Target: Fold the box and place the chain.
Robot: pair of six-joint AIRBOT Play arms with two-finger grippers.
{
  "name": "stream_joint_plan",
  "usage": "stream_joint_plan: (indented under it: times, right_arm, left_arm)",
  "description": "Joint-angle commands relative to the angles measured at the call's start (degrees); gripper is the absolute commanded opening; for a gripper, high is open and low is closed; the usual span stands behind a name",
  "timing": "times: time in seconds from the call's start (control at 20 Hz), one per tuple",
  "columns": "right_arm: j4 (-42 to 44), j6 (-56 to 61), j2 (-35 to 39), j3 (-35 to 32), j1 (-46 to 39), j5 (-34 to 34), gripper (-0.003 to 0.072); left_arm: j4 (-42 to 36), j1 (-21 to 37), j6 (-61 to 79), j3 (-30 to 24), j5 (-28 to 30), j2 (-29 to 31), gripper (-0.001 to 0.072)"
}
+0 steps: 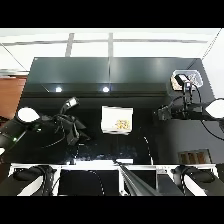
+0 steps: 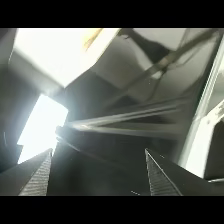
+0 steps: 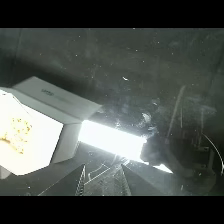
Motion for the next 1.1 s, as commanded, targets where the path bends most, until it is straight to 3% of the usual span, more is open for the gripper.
stream_joint_plan:
  times: [0.0, 0.1, 0.45, 1.05]
  right_arm:
    - [0.02, 0.96, 0.04, -0.04, -0.02, -0.04, 0.027]
    - [0.04, 1.49, 0.04, -0.04, -0.02, -0.07, 0.027]
    - [0.02, 1.64, 0.04, -0.04, -0.02, 0.0, 0.027]
    - [0.02, 1.64, 0.04, -0.04, -0.02, 0.44, 0.027]
  left_arm:
    - [-1.29, -3.98, 27.69, -0.13, 6.78, -3.45, 0.0718]
    - [2.84, -7.26, 30.29, 1.64, 10.32, -6.12, 0.0718]
    - [0.92, -8.85, 31.36, 10.1, 10.75, -19.71, 0.0715]
    - [-5.55, -10.14, 31.5, 12.0, 12.87, -25.0, 0.0714]
